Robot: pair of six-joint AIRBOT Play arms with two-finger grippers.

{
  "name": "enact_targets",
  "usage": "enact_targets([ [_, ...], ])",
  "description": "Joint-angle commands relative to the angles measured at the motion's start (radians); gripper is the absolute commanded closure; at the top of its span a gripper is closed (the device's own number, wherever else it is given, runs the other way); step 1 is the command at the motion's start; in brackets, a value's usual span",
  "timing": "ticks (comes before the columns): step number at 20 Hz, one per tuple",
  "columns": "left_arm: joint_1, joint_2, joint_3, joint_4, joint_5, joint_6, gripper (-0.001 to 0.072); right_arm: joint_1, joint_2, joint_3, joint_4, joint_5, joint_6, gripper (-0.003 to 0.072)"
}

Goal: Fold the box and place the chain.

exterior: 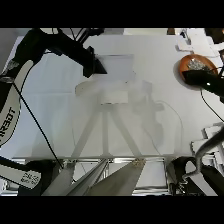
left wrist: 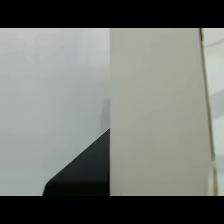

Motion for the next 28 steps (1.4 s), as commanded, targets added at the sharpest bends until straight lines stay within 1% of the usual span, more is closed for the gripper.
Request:
enact_targets([
  [1, -0.079, 0.01, 0.0, 0.004, 0.082, 0.044, 0.0711, -0.098, 0.018, 0.0, -0.061, 0.036, 0.02, 0.0508],
  [2, -0.084, 0.01, 0.0, 0.005, 0.097, 0.043, 0.071, -0.108, 0.018, 0.0, -0.061, 0.036, 0.02, 0.0508],
  [5, -0.077, 0.01, 0.0, 0.014, 0.078, 0.042, 0.071, -0.112, 0.018, 0.0, -0.061, 0.037, 0.02, 0.0508],
  [9, -0.075, 0.01, 0.0, 0.134, 0.021, 0.026, 0.071, -0.112, 0.018, 0.0, -0.061, 0.036, 0.02, 0.0508],
  [10, -0.064, 0.007, 0.0, 0.135, 0.011, 0.023, 0.0709, -0.112, 0.018, 0.0, -0.061, 0.037, 0.02, 0.0508],
  [13, -0.019, 0.007, 0.0, 0.132, 0.026, 0.038, 0.0709, -0.112, 0.018, 0.0, -0.061, 0.036, 0.02, 0.0508],
  [16, 0.007, 0.008, -0.015, 0.129, 0.087, 0.062, 0.0709, -0.112, 0.018, 0.0, -0.061, 0.036, 0.02, 0.0508],
  [18, 0.012, 0.008, -0.077, 0.111, 0.164, 0.062, 0.0708, -0.112, 0.018, 0.0, -0.061, 0.036, 0.02, 0.0508],
  [19, 0.013, 0.008, -0.124, 0.089, 0.211, 0.067, 0.0703, -0.112, 0.018, 0.0, -0.061, 0.037, 0.02, 0.0508],
  [21, 0.021, 0.008, -0.219, 0.045, 0.263, 0.188, 0.0703, -0.112, 0.018, 0.0, -0.061, 0.036, 0.02, 0.0508],
  [23, 0.032, 0.008, -0.302, -0.037, 0.263, 0.389, 0.0704, -0.112, 0.018, 0.0, -0.061, 0.036, 0.02, 0.0508],
  [24, 0.041, 0.008, -0.338, -0.121, 0.259, 0.44, 0.0704, -0.112, 0.018, 0.0, -0.061, 0.036, 0.02, 0.0508],
  [25, 0.051, 0.007, -0.369, -0.209, 0.26, 0.451, 0.0704, -0.112, 0.018, 0.0, -0.061, 0.037, 0.02, 0.0508],
  [26, 0.061, 0.005, -0.388, -0.265, 0.26, 0.45, 0.0704, -0.112, 0.018, 0.0, -0.061, 0.036, 0.02, 0.0508],
  [28, 0.079, -0.008, -0.405, -0.29, 0.245, 0.45, 0.0704, -0.112, 0.018, 0.0, -0.061, 0.036, 0.02, 0.0508],
])
